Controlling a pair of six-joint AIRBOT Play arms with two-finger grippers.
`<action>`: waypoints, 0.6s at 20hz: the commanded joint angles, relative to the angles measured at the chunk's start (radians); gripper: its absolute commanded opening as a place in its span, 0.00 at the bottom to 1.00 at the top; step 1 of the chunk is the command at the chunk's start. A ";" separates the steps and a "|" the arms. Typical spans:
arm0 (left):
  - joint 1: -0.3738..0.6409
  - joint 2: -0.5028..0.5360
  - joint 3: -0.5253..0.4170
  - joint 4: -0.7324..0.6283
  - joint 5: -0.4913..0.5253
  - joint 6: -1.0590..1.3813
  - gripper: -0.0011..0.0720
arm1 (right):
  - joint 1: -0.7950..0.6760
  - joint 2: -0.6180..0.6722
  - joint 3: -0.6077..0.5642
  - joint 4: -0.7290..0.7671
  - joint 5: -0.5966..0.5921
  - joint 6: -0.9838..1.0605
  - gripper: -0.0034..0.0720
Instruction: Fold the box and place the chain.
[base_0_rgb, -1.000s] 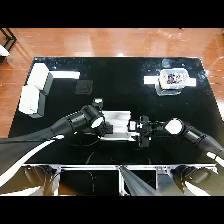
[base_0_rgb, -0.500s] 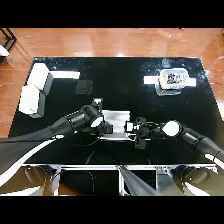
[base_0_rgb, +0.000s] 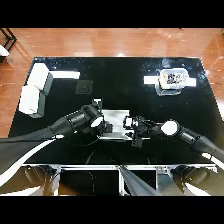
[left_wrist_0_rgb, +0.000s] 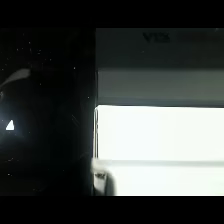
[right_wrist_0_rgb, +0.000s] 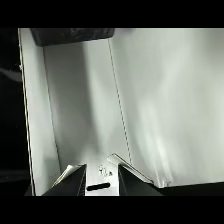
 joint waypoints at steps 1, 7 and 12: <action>-0.001 0.000 0.000 -0.003 0.001 0.002 0.05 | 0.002 -0.007 0.001 0.014 -0.013 0.000 0.60; -0.001 0.000 0.000 -0.003 0.000 0.002 0.05 | 0.002 -0.007 0.001 0.011 -0.012 0.000 0.60; -0.001 0.000 0.000 -0.003 0.001 0.002 0.05 | -0.003 -0.002 0.001 0.010 0.004 0.016 0.11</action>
